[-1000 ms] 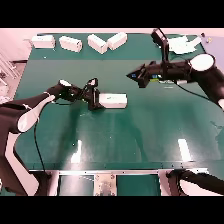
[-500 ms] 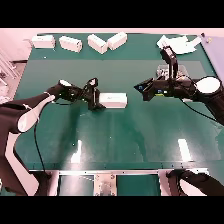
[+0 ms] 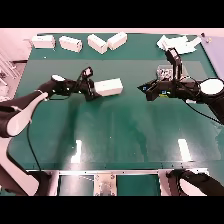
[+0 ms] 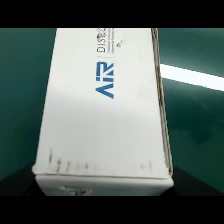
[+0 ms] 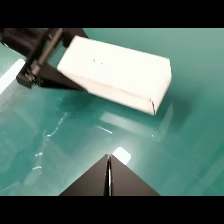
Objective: Fold the box and place the chain.
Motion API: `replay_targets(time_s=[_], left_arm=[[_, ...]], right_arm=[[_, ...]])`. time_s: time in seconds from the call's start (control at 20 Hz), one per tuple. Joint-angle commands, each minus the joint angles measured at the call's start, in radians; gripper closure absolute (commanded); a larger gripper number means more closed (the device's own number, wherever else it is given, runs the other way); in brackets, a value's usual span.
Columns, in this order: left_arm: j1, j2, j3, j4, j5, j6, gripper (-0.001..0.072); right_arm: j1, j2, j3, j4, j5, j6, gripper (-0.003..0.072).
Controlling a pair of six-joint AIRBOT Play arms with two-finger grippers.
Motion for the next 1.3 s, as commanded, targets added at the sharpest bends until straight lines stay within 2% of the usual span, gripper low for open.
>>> replay_targets(time_s=[0.0,0.15,0.35,0.45,0.55,0.75,1.0,1.1,1.25], left_arm=[[0.048,0.126,-0.045,0.014,0.154,-0.109,0.0698],[0.101,0.275,-0.151,0.018,0.309,-0.185,0.0698],[0.16,0.483,-0.329,0.018,0.589,-0.279,0.0697],[0.189,0.561,-0.412,0.018,0.659,-0.327,0.0696],[0.219,0.613,-0.481,0.018,0.672,-0.357,0.0695],[0.258,0.632,-0.587,0.017,0.685,-0.435,0.0695],[0.258,0.629,-0.729,0.015,0.934,-0.573,0.0694],[0.258,0.628,-0.761,0.015,0.978,-0.601,0.0694],[0.258,0.62,-0.764,0.016,0.985,-0.6,0.0691]], right_arm=[[-0.04,0.001,0.0,-0.002,0.053,0.014,0.0676],[-0.055,0.011,-0.001,-0.002,0.063,0.014,0.0675],[-0.055,0.018,-0.001,-0.002,0.063,0.028,0.0676],[-0.054,0.018,-0.001,0.001,0.063,0.03,0.0676],[-0.054,0.018,-0.001,0.001,0.063,0.039,0.0675],[-0.053,0.018,-0.001,0.009,0.064,0.046,0.0675],[-0.053,0.018,-0.001,0.009,0.073,0.048,0.0675],[-0.053,0.018,-0.002,0.02,0.078,0.048,0.0675],[-0.053,0.018,-0.002,0.033,0.087,0.048,0.0675]])
